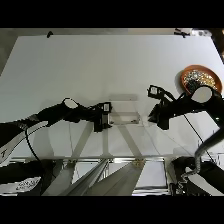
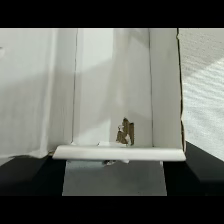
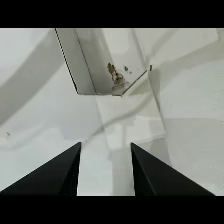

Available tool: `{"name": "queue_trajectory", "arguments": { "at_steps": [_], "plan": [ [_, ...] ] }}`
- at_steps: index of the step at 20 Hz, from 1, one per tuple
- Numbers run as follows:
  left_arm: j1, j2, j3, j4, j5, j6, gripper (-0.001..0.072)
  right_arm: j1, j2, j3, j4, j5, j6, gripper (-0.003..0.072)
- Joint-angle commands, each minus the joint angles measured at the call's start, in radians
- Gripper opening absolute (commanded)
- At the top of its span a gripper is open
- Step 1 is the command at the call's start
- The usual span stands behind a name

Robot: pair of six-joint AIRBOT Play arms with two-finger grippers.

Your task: Fold the box and place the chain.

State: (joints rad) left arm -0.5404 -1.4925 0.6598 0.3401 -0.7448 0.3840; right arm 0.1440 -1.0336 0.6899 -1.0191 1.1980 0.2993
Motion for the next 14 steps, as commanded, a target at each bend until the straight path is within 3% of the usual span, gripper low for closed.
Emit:
{"name": "queue_trajectory", "arguments": {
  "at_steps": [1, 3, 4, 11, 14],
  "plan": [
    [0.000, 0.000, 0.000, 0.000, 0.000, 0.000, 0.0208, -0.006, -0.028, -0.008, -0.037, -0.053, -0.171, 0.0331],
    [0.000, 0.000, 0.000, 0.000, 0.000, 0.000, 0.0208, -0.005, -0.061, -0.020, -0.009, -0.064, -0.248, 0.0195],
    [0.000, 0.000, 0.000, 0.000, 0.000, 0.000, 0.0208, 0.005, -0.076, -0.031, 0.009, -0.087, -0.263, 0.0172],
    [0.000, 0.000, 0.000, 0.000, 0.000, 0.000, 0.0208, 0.164, -0.168, -0.076, 0.048, -0.365, -0.264, 0.0197],
    [0.000, 0.000, 0.000, 0.000, 0.000, 0.000, 0.0208, 0.192, -0.169, -0.076, 0.048, -0.405, -0.263, 0.0192]
  ]
}}
